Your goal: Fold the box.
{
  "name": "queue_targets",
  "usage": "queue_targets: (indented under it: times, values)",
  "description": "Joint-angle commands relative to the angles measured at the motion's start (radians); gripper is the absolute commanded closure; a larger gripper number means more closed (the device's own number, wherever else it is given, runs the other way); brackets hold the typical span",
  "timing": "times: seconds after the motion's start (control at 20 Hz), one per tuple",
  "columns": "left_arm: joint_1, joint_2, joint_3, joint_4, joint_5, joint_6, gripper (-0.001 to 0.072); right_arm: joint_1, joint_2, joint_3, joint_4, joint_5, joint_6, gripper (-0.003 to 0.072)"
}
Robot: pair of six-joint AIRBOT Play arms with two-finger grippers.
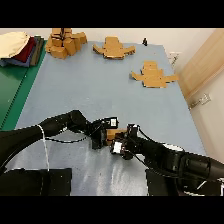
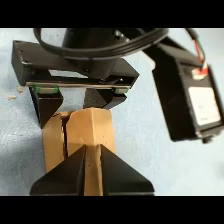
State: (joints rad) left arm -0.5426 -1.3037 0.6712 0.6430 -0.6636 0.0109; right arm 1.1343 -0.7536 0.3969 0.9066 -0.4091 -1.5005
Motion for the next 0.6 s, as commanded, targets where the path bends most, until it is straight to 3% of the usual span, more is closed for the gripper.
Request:
queue_targets:
  times: [0.0, 0.05, 0.1, 0.55]
  values:
    - [0.000, 0.001, 0.001, 0.000, 0.000, 0.000, 0.0193, 0.000, 0.001, 0.005, -0.002, -0.008, 0.001, 0.0545]
    - [0.000, 0.001, 0.001, 0.000, 0.000, 0.000, 0.0193, 0.000, 0.000, 0.005, 0.008, -0.010, 0.001, 0.0547]
    - [0.000, 0.001, 0.001, 0.000, 0.000, 0.000, 0.0193, 0.000, 0.000, 0.005, 0.018, -0.014, 0.001, 0.0607]
    - [0.000, 0.001, 0.001, 0.000, 0.000, 0.000, 0.0193, 0.008, -0.002, -0.010, 0.105, -0.017, 0.000, 0.0607]
